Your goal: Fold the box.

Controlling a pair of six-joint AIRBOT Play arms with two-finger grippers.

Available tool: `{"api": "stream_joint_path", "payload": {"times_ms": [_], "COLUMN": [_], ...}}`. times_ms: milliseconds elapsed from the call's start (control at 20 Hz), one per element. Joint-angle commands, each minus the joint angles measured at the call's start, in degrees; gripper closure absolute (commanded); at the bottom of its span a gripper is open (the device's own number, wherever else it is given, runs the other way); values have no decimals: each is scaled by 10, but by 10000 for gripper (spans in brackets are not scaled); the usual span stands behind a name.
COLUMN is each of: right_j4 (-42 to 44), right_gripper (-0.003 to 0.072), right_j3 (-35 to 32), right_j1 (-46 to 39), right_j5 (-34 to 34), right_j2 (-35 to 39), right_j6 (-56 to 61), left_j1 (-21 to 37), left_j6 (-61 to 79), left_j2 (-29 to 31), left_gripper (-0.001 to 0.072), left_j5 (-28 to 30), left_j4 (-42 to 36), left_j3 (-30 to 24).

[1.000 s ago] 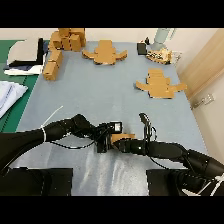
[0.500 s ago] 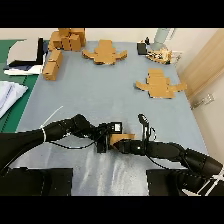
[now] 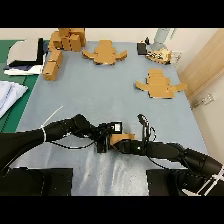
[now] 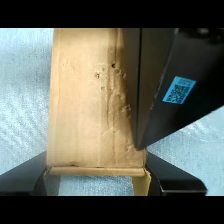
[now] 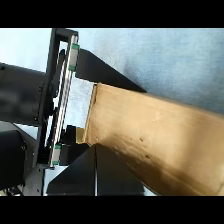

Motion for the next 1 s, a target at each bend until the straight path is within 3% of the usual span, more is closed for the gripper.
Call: {"api": "stream_joint_path", "payload": {"times_ms": [0,600,750,950], "right_j4": [-7,-92,-192,-350], "right_gripper": [684,685,684,685], "right_j3": [0,16,16,16], "right_j1": [0,-1,-8,-25], "right_j5": [-1,-5,-39,-141], "right_j2": [2,60,81,141], "right_j6": [5,51,127,255], "left_j1": [0,0,0,0], "left_j6": [0,0,0,0], "left_j2": [0,0,0,0], "left_gripper": [222,222,222,222], "left_j5": [0,0,0,0], "left_j4": [0,0,0,0], "left_j3": [0,0,0,0]}}
